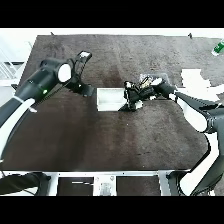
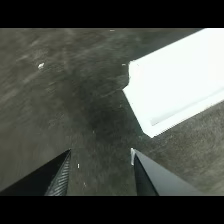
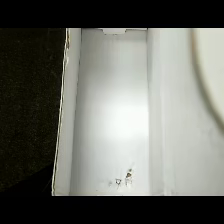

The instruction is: Fold the box and place the chain.

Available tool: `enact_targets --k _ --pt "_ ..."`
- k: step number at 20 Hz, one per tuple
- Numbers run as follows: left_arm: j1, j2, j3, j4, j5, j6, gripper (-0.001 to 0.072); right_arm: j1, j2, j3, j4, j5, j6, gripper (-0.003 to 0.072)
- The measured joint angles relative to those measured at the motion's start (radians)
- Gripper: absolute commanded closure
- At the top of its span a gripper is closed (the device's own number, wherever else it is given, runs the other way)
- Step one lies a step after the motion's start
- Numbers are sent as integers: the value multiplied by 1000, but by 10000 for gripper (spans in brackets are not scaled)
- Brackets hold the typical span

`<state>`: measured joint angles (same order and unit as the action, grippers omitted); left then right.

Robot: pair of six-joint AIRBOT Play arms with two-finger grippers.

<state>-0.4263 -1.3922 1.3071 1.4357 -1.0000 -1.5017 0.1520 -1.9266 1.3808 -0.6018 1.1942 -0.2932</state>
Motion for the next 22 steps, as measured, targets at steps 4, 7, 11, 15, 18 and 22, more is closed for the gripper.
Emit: enact_targets --k 4,7,11,15,18,22 --pt "95 29 -172 -277 174 392 224 0 0 0 0 0 0 192" --pt "132 34 -226 -366 247 562 225 0 0 0 0 0 0 192" --pt "152 29 -262 -440 344 739 307 0 0 0 0 0 0 192" --pt "264 -34 -277 -692 290 1145 312 0 0 0 0 0 0 192" --pt "338 -107 -243 -858 166 1406 311 0 0 0 0 0 0 192" --pt "371 -257 -115 -924 -16 1561 310 0 0 0 0 0 0 192"
